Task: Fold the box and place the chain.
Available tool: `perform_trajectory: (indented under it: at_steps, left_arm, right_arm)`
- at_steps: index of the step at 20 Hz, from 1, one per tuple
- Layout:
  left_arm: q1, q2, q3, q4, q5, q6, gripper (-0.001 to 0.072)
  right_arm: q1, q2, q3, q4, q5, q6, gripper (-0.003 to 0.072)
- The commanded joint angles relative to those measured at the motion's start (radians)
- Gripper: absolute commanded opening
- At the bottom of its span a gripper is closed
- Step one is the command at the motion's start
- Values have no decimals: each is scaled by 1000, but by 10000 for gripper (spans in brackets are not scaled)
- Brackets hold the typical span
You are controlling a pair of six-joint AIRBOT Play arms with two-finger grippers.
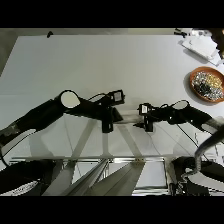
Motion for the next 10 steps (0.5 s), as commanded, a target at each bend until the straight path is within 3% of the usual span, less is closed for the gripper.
perform_trajectory:
  at_steps: [1,4,10]
  left_arm:
    - [-28,-71,-3,-200,383,38,7]
    - [-29,-131,-3,-254,481,-33,4]
    - [-30,-222,-3,-253,429,-92,4]
  right_arm:
    - [1,0,0,0,1,0,465]
    - [1,0,0,0,1,0,465]
    - [1,0,0,0,1,0,465]
